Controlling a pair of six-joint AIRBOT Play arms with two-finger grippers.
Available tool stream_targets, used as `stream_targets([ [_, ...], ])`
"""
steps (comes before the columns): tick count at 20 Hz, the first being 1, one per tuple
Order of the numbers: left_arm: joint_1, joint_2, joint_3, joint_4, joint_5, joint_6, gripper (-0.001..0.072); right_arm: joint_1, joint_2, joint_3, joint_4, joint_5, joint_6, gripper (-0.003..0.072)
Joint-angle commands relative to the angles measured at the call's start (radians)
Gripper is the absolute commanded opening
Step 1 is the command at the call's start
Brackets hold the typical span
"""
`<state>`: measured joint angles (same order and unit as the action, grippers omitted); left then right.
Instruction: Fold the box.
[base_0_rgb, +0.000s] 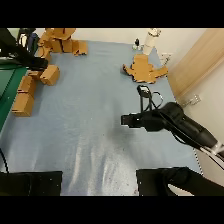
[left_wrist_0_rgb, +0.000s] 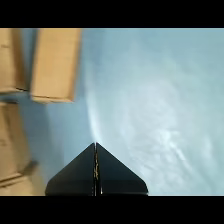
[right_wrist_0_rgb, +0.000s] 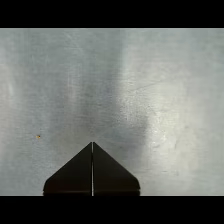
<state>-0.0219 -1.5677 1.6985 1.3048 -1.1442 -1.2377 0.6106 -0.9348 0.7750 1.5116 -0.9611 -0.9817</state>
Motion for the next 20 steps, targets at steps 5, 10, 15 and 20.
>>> stream_targets([
  [5,-0.295,0.204,-0.335,-0.005,-0.041,-0.106,0.0008,-0.01,-0.309,0.319,0.02,-0.174,-0.175,0.0002],
  [10,-0.467,0.337,-0.605,-0.005,0.084,-0.229,0.0008,-0.025,-0.338,0.356,0.035,-0.171,-0.219,0.0002],
  [15,-0.542,0.346,-0.634,-0.012,0.108,-0.282,0.0012,-0.023,-0.336,0.356,0.033,-0.261,-0.22,0.0002],
  [20,-0.551,0.346,-0.634,-0.012,0.116,-0.28,0.0012,-0.023,-0.336,0.356,0.034,-0.26,-0.22,0.0002],
])
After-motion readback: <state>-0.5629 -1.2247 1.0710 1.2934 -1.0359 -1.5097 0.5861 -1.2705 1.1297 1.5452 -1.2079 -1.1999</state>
